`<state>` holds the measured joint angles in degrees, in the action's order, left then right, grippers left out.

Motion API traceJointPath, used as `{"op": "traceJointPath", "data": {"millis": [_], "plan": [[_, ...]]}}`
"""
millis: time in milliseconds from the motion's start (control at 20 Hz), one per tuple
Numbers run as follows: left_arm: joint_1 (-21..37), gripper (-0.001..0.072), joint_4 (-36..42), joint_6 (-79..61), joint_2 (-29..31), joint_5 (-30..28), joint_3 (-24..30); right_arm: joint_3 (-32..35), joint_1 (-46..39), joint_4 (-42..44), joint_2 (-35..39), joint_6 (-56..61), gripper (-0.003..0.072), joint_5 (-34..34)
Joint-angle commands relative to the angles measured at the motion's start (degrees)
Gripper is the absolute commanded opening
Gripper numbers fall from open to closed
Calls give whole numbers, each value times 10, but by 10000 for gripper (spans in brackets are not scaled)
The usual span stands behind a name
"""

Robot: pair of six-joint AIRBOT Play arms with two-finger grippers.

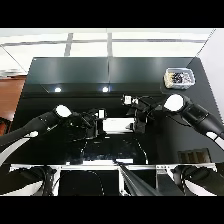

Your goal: Fold the box and place the chain.

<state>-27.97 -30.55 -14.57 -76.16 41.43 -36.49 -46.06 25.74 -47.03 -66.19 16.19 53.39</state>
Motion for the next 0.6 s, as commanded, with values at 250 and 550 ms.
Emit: {"op": "traceJointPath", "data": {"millis": [250, 550], "plan": [[0, 296, 0, 0, 0, -1, 0, 1, 1, 0, -4, -6, 489, -3], [0, 296, 0, 0, 0, -1, 0, 1, 1, 0, -5, -5, 279, 4]]}}
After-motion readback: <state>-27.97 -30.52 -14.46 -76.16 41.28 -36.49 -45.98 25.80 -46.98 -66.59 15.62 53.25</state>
